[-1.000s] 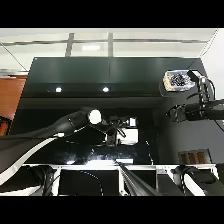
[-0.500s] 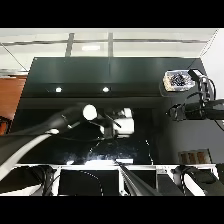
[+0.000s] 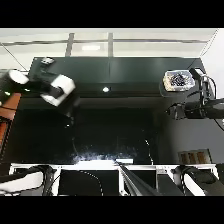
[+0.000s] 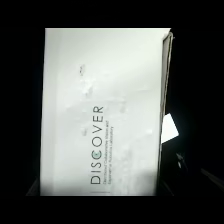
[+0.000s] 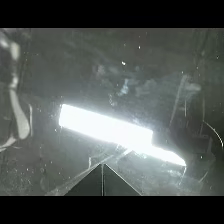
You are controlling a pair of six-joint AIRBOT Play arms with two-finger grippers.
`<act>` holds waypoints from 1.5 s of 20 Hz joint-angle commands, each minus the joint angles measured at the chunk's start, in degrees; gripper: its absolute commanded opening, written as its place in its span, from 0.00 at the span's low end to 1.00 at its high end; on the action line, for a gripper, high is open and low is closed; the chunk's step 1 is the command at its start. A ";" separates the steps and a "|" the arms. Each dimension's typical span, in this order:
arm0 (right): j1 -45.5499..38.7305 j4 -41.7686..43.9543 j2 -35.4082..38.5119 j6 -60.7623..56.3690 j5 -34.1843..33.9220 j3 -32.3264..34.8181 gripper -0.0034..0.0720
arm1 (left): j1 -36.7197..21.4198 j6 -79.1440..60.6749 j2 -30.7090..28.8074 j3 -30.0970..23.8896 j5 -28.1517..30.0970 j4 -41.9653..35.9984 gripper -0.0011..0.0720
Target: Fold the box and place the chain.
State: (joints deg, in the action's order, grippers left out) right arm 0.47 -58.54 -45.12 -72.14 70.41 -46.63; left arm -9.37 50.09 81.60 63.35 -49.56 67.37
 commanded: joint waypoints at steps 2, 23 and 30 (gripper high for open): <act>0.00 0.24 0.04 -0.98 -0.37 -0.02 0.06 | -13.81 6.10 14.12 18.38 -3.26 1.16 0.41; 0.37 1.62 0.13 -3.52 0.28 -0.11 0.06 | -6.75 24.83 28.83 55.54 -27.67 19.61 0.99; 1.05 -7.89 4.81 -10.27 8.59 -1.09 0.06 | -5.90 33.94 9.35 38.14 -49.05 6.71 0.05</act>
State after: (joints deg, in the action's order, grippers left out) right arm 0.97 -59.33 -42.44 -77.62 74.24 -47.59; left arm -15.86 81.43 100.60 111.55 -92.77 81.62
